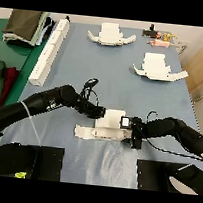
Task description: Fold the box.
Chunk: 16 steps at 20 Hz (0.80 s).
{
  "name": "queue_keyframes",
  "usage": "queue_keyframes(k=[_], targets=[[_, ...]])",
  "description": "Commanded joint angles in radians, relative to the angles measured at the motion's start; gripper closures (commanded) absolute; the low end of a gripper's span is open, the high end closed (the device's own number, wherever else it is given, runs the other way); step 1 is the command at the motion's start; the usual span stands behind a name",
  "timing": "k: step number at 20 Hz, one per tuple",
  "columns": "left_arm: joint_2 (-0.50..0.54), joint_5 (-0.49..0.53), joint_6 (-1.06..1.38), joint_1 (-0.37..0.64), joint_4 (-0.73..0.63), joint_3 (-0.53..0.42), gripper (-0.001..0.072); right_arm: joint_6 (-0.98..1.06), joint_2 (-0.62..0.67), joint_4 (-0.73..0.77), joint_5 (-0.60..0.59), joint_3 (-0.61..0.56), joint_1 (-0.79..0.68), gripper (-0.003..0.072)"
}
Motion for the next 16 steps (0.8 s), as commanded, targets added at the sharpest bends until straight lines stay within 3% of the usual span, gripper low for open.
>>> queue_keyframes(k=[1,7,10,11,12,13,16], targets=[[0.132,-0.006,0.059,0.0,0.032,0.015,0.0697,0.0,0.0,-0.001,0.0,-0.001,0.001,0.0247],[0.477,-0.244,0.032,-0.002,0.341,-0.003,0.0697,0.0,0.0,-0.001,0.0,-0.001,0.001,0.0247],[0.609,-0.353,0.181,-0.002,0.463,-0.024,0.0694,0.0,0.0,-0.001,0.0,-0.001,0.001,0.0247],[0.636,-0.369,0.246,-0.002,0.489,-0.036,0.0635,0.0,0.0,-0.001,0.0,-0.001,0.001,0.0247],[0.652,-0.368,0.303,-0.001,0.504,-0.053,0.0187,0.0,0.0,-0.001,0.0,-0.001,0.001,0.0247],[0.657,-0.351,0.333,-0.001,0.505,-0.074,0.002,0.0,0.0,-0.001,0.0,-0.001,0.001,0.0247],[0.631,-0.331,0.457,-0.002,0.489,-0.142,0.0021,0.0,0.0,-0.001,0.0,-0.001,0.001,0.0247]])
